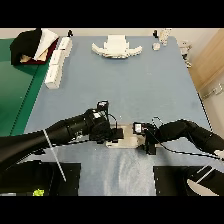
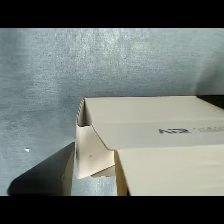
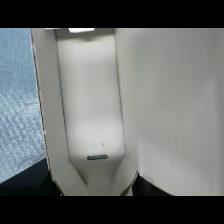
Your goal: Fold the box.
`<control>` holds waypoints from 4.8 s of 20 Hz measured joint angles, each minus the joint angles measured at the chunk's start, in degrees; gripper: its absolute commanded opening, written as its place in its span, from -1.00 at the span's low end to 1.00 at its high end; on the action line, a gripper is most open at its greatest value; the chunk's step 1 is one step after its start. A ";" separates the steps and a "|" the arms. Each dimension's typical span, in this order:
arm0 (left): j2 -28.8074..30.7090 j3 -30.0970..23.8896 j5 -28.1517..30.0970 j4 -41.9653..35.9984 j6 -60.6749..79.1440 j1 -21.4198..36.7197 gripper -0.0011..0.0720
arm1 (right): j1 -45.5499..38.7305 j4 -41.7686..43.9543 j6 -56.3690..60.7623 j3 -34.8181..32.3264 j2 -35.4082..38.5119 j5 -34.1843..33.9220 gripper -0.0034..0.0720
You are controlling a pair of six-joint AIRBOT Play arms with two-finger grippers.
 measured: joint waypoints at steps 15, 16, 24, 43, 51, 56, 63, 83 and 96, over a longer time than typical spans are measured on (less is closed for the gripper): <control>-10.10 6.69 -6.82 4.33 -4.79 -3.76 -0.01 | 0.00 0.00 0.02 0.00 0.00 0.00 0.49; -10.34 6.73 -6.86 4.39 -4.81 -3.80 -0.01 | 0.00 0.00 0.02 0.00 0.00 0.00 0.49; -11.65 6.91 -7.67 4.85 -5.44 -4.09 -0.93 | 0.02 0.00 -0.02 0.00 0.00 0.00 0.49; -8.46 12.09 -15.23 5.31 -0.61 -4.15 0.65 | 0.02 0.00 0.02 0.00 0.00 0.00 0.49; -0.63 14.93 -28.28 6.19 8.61 -4.15 -0.93 | 0.02 0.00 0.00 0.00 0.00 0.00 0.49; 0.35 15.04 -28.33 6.43 19.15 -4.15 -0.94 | 0.02 0.00 0.02 0.00 0.00 -0.02 0.49; 8.20 5.29 -17.90 5.95 40.98 -0.48 -0.94 | 0.02 0.00 0.00 0.00 0.00 0.00 0.49; 16.81 -27.87 20.41 -43.95 142.77 23.50 0.94 | 0.02 0.00 0.00 0.00 0.00 -0.02 0.49; 10.49 -28.15 23.28 -53.99 156.45 21.94 0.94 | 0.02 0.00 0.02 0.00 0.00 -0.02 0.49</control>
